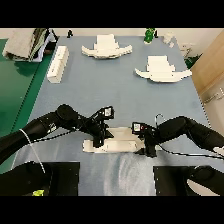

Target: Fold the box.

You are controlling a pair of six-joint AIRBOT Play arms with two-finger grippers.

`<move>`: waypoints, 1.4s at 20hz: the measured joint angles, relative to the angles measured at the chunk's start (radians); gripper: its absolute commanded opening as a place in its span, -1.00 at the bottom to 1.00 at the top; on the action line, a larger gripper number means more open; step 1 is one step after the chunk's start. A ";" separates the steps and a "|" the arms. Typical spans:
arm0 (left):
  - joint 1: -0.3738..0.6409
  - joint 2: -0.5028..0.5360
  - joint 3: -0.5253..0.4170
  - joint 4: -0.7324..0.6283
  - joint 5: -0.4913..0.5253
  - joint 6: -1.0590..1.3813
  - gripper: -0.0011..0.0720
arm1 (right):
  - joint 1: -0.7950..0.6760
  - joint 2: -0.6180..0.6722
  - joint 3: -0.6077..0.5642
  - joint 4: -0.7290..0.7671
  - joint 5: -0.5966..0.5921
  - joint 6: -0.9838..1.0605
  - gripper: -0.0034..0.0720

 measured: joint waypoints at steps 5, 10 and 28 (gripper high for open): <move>0.000 0.000 0.000 0.000 0.000 0.000 -0.93 | 0.003 -0.007 -0.008 0.009 0.029 0.000 0.95; 0.000 0.000 0.000 0.000 -0.001 0.000 -0.93 | 0.026 -0.009 -0.023 0.013 0.075 0.000 0.94; 0.000 0.000 0.000 0.000 -0.001 0.000 -0.93 | 0.045 -0.006 -0.057 0.014 0.107 0.000 0.44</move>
